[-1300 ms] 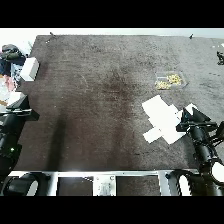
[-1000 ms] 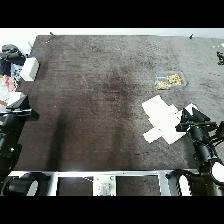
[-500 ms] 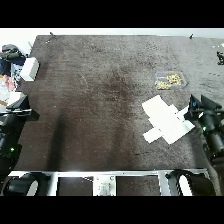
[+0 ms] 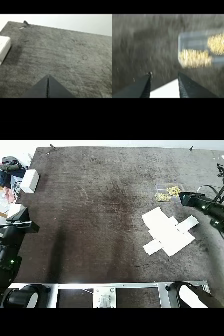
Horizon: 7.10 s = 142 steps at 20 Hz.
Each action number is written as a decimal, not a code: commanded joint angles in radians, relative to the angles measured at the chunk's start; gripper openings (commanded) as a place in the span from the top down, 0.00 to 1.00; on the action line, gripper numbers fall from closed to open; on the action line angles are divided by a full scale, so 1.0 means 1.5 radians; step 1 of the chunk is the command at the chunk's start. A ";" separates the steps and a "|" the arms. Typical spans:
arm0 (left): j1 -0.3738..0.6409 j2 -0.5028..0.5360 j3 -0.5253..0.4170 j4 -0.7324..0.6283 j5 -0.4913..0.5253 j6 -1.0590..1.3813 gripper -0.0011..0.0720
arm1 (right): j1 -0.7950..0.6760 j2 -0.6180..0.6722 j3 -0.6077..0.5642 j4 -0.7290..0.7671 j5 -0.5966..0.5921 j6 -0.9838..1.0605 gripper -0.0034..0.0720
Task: Fold the box and place the chain.
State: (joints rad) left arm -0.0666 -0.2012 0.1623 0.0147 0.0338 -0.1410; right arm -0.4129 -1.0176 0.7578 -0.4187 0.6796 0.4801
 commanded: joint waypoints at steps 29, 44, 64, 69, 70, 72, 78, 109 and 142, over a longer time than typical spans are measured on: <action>0.000 0.000 0.000 0.000 0.000 0.000 0.97 | -0.183 -0.626 0.653 -0.457 0.662 0.064 0.44; 0.000 0.000 0.000 0.000 0.000 0.000 0.97 | -0.176 -0.628 0.556 -0.404 0.706 0.000 0.60; 0.000 0.000 0.000 0.000 0.000 0.000 0.97 | 0.115 -0.291 -0.011 0.148 0.351 -0.022 0.94; 0.000 0.000 0.000 0.000 0.000 0.000 0.97 | 0.300 -0.282 0.026 0.260 0.122 -0.019 0.94; 0.000 0.000 0.000 0.000 0.000 0.000 0.97 | 0.328 -0.287 0.042 0.255 0.066 -0.010 0.94; 0.000 0.000 0.000 0.000 0.000 0.000 0.97 | 0.363 -0.307 0.066 0.249 -0.011 -0.006 0.94; 0.000 0.000 0.000 0.000 -0.014 0.001 0.97 | 0.386 -0.366 0.099 0.220 -0.037 -0.012 0.94; 0.000 -1.162 1.025 0.356 -0.796 -0.362 0.18 | 0.386 -0.368 0.098 0.208 -0.062 -0.017 0.94; -0.037 -1.361 1.243 0.303 -1.046 -0.324 0.52 | 0.385 -0.367 0.099 0.171 -0.052 -0.047 0.94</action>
State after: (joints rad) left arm -0.1226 -2.2410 2.0254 0.4900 -1.5116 -0.6491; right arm 0.1654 -1.5688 0.9058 -0.1616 0.6025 0.4107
